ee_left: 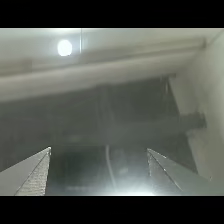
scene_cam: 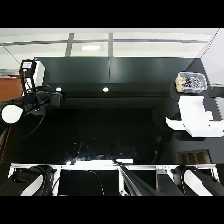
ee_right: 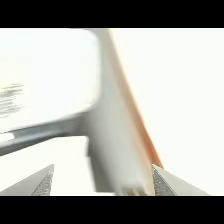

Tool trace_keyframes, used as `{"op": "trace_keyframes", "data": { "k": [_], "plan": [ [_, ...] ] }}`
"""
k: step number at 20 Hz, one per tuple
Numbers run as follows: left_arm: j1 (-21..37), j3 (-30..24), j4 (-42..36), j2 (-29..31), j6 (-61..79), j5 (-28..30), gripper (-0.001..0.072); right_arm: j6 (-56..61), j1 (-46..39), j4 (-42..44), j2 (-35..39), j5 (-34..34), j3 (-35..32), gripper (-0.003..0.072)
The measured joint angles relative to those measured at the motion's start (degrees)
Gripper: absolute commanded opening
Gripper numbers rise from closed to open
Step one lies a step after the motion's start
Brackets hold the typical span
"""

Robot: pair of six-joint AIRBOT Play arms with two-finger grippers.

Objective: Fold the box and place the chain.

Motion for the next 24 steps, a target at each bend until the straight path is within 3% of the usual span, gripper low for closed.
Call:
{"op": "trace_keyframes", "data": {
  "k": [2,6,9,12,13,14,17,20,24],
  "plan": [
    [0.0,0.0,0.2,-0.1,-0.3,-1.6,0.0719,-2.2,-11.8,4.8,-5.5,3.1,4.9,0.072],
    [0.0,0.0,0.3,-0.2,-0.5,-2.8,0.0719,-17.8,-27.8,22.9,-21.1,19.3,18.4,0.072],
    [0.0,0.0,0.3,-0.2,-0.7,-3.2,0.0719,-31.3,-32.2,35.0,-30.5,31.1,26.3,0.072],
    [0.0,0.0,0.4,-0.2,-0.7,-3.5,0.0719,-40.8,-33.1,39.5,-36.5,39.0,29.6,0.072],
    [0.0,0.0,0.5,-0.2,-0.7,-3.5,0.0719,-43.0,-33.2,40.5,-37.7,40.7,30.2,0.0584],
    [0.0,0.0,0.5,-0.2,-0.7,-3.5,0.0719,-44.6,-33.2,40.9,-38.7,41.5,30.6,0.0494],
    [0.0,0.0,0.5,-0.2,-0.7,-3.6,0.0719,-47.9,-32.9,41.9,-40.2,43.3,31.3,0.047],
    [0.0,0.0,0.5,-0.2,-0.7,-3.6,0.0718,-49.5,-32.8,42.1,-40.8,45.7,31.5,0.0012],
    [0.0,0.0,0.5,-0.2,-0.7,-3.6,0.0717,-50.3,-31.9,44.4,-39.2,50.2,29.4,0.0009]
  ]
}}
